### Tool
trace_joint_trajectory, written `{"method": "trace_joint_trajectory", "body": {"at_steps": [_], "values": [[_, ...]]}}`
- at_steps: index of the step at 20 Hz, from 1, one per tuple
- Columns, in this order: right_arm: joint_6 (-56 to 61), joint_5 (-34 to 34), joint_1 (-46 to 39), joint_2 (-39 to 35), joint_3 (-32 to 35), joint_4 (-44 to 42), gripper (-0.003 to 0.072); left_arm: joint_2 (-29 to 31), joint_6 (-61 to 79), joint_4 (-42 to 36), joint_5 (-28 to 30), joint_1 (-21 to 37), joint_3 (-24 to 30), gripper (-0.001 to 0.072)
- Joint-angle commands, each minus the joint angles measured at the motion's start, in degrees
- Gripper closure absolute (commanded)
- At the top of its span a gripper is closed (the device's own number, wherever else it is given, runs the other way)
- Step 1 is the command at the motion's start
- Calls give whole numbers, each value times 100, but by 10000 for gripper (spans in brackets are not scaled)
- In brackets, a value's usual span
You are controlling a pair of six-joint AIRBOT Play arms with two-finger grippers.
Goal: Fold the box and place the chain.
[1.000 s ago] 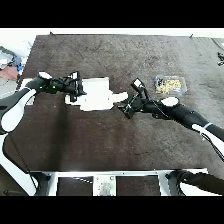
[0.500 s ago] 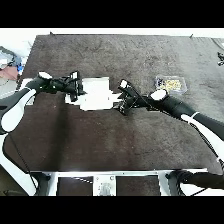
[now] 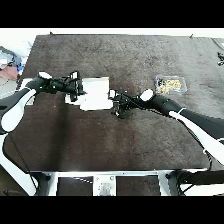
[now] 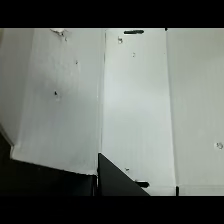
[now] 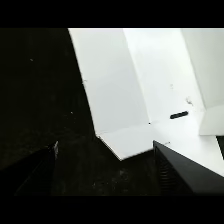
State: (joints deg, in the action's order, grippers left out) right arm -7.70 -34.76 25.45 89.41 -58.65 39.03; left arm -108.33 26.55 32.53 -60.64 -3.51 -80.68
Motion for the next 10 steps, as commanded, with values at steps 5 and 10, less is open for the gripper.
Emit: {"method": "trace_joint_trajectory", "body": {"at_steps": [5,10], "values": [[-175,269,157,455,-402,149,-22,0,-2,9,-31,2,-2,696],[-179,573,186,658,-564,177,-20,-2,-7,31,-31,2,-2,696]]}}
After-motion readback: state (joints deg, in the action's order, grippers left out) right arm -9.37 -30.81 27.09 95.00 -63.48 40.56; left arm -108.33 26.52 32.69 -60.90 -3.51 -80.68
